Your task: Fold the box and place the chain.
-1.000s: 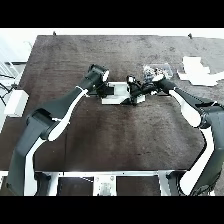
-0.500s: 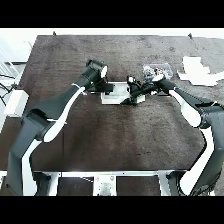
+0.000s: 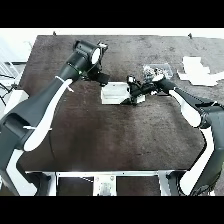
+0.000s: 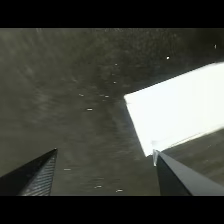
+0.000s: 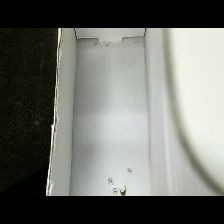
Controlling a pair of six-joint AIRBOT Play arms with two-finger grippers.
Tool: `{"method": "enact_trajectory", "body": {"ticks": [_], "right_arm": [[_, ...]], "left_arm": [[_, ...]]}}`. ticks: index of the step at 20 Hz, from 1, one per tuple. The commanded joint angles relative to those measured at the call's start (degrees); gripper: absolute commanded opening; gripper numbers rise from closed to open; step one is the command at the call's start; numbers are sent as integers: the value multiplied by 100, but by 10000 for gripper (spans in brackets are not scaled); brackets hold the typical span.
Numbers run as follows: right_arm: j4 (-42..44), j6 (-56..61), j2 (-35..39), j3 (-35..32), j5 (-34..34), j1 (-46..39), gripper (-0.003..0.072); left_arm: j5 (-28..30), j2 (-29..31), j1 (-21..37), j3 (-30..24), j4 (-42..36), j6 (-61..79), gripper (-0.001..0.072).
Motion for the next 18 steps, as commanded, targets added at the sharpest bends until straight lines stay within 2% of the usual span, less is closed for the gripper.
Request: {"method": "enact_trajectory", "body": {"ticks": [1,3,4,5,7,10,13,16,18], "right_arm": [[2,2,-2,0,0,-2,535],[2,0,-2,0,0,-2,535],[2,2,-2,0,0,-2,535],[2,0,-2,0,0,-2,535],[2,0,-2,0,0,-2,535],[2,2,-2,0,0,-2,535],[2,2,-2,0,0,-2,535],[2,2,-2,0,0,-2,535],[2,0,-2,0,0,-2,535]], "left_arm": [[-66,308,186,-7,22,1027,711],[2,400,452,-17,-599,1460,710],[116,450,632,-81,-1187,1910,601],[236,492,815,-212,-1821,2468,417],[269,494,1169,-450,-2761,3425,438],[459,490,1635,-852,-3508,4778,438],[909,474,1882,-916,-3517,5198,437],[1779,474,1915,-914,-3574,5180,437],[1882,474,1917,-935,-3779,5488,439]]}}
